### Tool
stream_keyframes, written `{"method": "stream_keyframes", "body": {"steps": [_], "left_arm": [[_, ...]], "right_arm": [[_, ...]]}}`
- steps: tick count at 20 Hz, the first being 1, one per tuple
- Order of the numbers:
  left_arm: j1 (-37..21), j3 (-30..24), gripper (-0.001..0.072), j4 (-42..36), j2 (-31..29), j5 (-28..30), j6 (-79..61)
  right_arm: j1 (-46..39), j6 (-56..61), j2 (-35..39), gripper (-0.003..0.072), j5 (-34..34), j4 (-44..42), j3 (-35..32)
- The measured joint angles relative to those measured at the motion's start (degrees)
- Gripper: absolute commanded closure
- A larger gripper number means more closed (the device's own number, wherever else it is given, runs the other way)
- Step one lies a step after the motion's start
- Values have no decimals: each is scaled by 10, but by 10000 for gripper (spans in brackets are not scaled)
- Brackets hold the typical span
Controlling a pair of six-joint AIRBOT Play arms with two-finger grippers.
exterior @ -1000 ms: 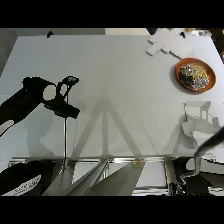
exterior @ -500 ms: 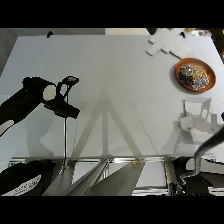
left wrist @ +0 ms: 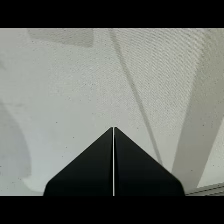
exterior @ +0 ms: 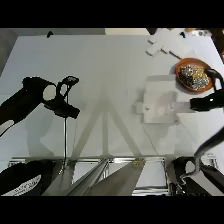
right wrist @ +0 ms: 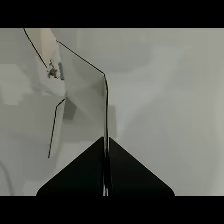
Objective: Fold the box and place the chain.
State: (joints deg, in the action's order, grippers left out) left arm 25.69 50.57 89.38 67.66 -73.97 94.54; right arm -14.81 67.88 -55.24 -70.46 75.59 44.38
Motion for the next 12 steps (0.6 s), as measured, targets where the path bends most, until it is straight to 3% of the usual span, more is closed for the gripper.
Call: {"method": "stream_keyframes", "body": {"steps": [4,7,8,9,10,12], "left_arm": [[0,0,699,0,0,6,-1],[0,0,686,0,0,27,-3],[0,0,535,0,0,40,-5],[0,0,201,-4,1,56,-7],[0,0,77,-11,1,71,-17],[1,0,83,-47,2,111,-56]], "right_arm": [[108,40,90,672,74,-75,-97],[182,73,118,672,120,-97,-147],[206,79,123,672,134,-101,-158],[227,86,126,672,147,-104,-166],[247,89,129,672,159,-106,-172],[276,101,132,672,179,-109,-179]]}}
